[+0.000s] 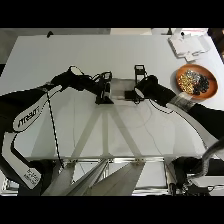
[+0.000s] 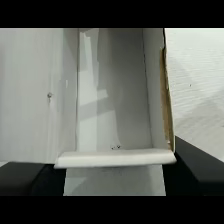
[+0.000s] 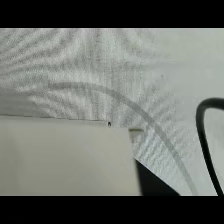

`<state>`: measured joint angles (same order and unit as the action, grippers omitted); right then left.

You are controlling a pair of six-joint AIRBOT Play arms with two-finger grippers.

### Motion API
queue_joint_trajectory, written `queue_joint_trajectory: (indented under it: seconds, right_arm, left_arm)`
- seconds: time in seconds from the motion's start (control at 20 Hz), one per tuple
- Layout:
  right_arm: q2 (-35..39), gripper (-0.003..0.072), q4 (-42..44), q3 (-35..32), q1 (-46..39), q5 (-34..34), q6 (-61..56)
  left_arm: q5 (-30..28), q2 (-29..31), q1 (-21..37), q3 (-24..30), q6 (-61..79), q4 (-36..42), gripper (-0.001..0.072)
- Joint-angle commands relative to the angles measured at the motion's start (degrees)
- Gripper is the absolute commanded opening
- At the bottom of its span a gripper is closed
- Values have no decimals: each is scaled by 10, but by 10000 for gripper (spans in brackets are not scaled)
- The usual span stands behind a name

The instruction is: Fold the box and place the chain.

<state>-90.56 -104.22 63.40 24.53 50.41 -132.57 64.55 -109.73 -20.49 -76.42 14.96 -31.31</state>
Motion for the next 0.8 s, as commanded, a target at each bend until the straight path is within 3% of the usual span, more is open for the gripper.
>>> queue_joint_trajectory:
  seconds: [0.0, 0.05, 0.1, 0.45, 0.75]
  right_arm:
    - [1, 204, -5, 2, 0, 1, -10]
    - [5, 349, -5, 2, 0, 4, -8]
    - [11, 370, -5, 2, 0, 8, -9]
    - [125, 370, 10, 2, -32, 50, -9]
    - [247, 368, -45, 2, -174, 63, 57]
  left_arm:
    - [0, 0, 0, 0, 1, 0, 457]
    - [0, 0, 0, 0, 1, 0, 457]
    - [0, 0, 0, 0, 1, 0, 457]
    - [0, 0, 0, 0, 1, 0, 457]
    - [0, 0, 0, 0, 1, 0, 457]
